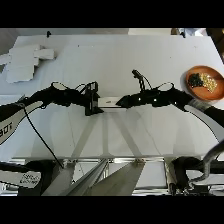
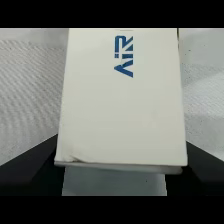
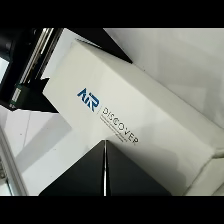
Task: Fold the box and place the chain.
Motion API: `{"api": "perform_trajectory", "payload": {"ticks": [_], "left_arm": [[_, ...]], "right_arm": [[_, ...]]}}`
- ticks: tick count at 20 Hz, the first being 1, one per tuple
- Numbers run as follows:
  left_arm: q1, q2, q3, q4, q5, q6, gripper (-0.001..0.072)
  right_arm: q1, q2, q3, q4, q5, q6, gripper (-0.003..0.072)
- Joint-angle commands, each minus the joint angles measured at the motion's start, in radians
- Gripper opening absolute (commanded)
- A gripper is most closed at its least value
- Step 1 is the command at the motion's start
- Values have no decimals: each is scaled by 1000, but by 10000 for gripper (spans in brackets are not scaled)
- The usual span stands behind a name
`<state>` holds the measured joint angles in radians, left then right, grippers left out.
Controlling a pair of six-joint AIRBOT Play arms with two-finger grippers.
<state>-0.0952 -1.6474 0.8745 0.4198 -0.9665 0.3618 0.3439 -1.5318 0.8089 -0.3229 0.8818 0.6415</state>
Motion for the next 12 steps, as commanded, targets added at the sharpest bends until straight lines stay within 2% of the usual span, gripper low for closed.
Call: {"api": "perform_trajectory", "payload": {"ticks": [1,8,12], "left_arm": [[0,1,0,-4,-2,-4,566],[0,1,0,-4,-2,-4,566],[0,1,0,-4,-2,-4,566]], "right_arm": [[25,-12,-8,-12,-26,-8,16],[31,7,-8,51,-31,-16,17],[31,93,-7,71,-39,-80,18]]}}
